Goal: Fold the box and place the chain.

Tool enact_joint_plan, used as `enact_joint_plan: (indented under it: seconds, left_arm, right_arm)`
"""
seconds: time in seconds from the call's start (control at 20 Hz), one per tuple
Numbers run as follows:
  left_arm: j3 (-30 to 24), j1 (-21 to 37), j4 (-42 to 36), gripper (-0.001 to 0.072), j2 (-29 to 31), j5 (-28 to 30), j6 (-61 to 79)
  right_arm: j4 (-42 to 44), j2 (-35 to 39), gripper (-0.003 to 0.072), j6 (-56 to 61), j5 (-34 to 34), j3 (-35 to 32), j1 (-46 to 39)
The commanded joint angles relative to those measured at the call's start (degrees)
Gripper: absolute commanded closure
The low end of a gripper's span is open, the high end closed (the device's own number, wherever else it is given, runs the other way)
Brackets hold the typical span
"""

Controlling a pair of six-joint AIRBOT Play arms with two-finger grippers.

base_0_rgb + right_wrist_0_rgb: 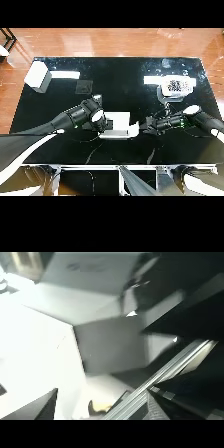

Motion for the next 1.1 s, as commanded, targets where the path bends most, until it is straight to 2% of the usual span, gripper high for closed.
enact_joint_plan:
  seconds: [0.0, 0.35, 0.9, 1.05]
  left_arm:
    - [0.00, -0.02, -0.15, 0.0690, -0.02, 0.02, -0.02]
    - [0.00, -0.02, -0.15, 0.0691, -0.02, 0.00, -0.02]
    - [0.00, -0.02, -0.15, 0.0691, -0.02, 0.00, -0.02]
    - [0.00, -0.02, -0.15, 0.0690, -0.02, -0.02, -0.02]
  right_arm:
    - [3.67, -0.09, -0.0011, -2.56, 2.97, 0.37, 0.33]
    - [9.60, -0.09, -0.0011, -3.78, 5.16, 0.39, 3.78]
    - [11.39, -0.07, -0.0009, -1.53, -5.66, 1.05, 14.05]
    - [5.57, -0.07, -0.0010, 2.80, -8.41, 4.26, 17.16]
